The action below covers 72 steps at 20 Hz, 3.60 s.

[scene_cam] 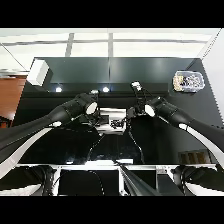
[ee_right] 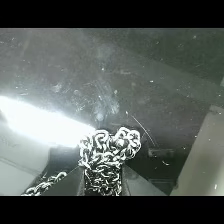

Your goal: Fold the box and place the chain.

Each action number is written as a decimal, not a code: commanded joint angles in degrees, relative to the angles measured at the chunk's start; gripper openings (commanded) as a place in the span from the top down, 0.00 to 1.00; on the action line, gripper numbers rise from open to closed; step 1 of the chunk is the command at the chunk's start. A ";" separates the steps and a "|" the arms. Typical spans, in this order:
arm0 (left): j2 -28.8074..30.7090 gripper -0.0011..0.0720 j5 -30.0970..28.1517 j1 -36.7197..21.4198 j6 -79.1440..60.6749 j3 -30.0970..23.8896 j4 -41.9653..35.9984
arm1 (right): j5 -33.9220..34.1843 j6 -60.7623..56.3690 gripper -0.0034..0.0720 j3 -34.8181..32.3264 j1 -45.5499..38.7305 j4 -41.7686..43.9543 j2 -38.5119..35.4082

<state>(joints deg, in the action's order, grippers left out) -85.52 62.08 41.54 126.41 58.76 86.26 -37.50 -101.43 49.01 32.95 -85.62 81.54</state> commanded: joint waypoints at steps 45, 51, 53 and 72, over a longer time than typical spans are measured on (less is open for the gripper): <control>-0.02 0.94 0.04 0.00 0.00 -0.02 0.00 | -22.53 55.49 0.14 -5.90 -23.47 34.77 -25.29; -0.02 0.94 0.02 0.00 0.00 -0.02 0.00 | -4.76 96.61 0.13 -20.09 -17.68 38.03 -23.67; -0.02 0.94 0.00 0.00 0.00 -0.02 0.00 | -3.45 103.95 0.12 -19.85 -17.68 44.44 -21.00; -0.02 0.94 0.09 0.00 0.00 -0.02 0.00 | -8.87 118.38 0.13 -9.14 -11.45 49.22 -4.76</control>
<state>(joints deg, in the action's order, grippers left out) -85.52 62.13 41.54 126.43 58.76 86.24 -46.83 16.71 39.64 20.95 -35.40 75.88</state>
